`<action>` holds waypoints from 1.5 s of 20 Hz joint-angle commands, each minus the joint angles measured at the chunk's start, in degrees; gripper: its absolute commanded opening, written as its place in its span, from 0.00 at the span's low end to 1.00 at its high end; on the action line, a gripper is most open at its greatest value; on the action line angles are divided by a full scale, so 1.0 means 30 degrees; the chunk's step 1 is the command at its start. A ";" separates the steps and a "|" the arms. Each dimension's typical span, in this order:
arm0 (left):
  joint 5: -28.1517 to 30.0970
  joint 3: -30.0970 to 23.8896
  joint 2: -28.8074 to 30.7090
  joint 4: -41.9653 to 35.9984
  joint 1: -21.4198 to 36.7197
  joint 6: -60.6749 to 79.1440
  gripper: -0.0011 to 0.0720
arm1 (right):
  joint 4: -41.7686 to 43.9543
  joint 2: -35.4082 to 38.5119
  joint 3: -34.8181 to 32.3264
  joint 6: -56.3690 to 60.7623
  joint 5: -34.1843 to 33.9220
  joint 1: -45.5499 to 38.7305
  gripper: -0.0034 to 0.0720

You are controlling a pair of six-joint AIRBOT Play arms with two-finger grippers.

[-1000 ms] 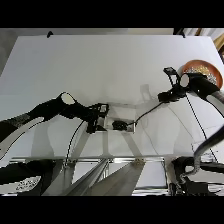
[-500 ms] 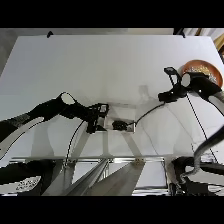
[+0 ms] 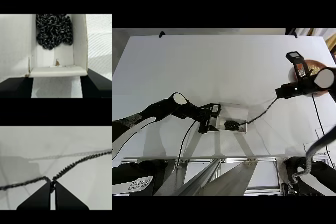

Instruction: Fold the box and place the chain.

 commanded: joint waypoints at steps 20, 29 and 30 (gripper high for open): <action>0.0000 0.0000 0.0007 0.0000 0.0015 0.0000 0.30 | 0.6441 0.7679 0.0029 -0.0466 -0.0525 0.8641 0.06; 0.0000 0.0000 0.0007 0.0000 0.0015 0.0000 0.30 | 0.6965 0.7715 0.0204 -0.1246 -0.5712 1.1402 0.06; 0.0000 0.0000 0.0007 0.0000 0.0007 0.0000 0.30 | 0.6965 0.7708 0.0204 -0.1246 -0.6033 1.1540 0.06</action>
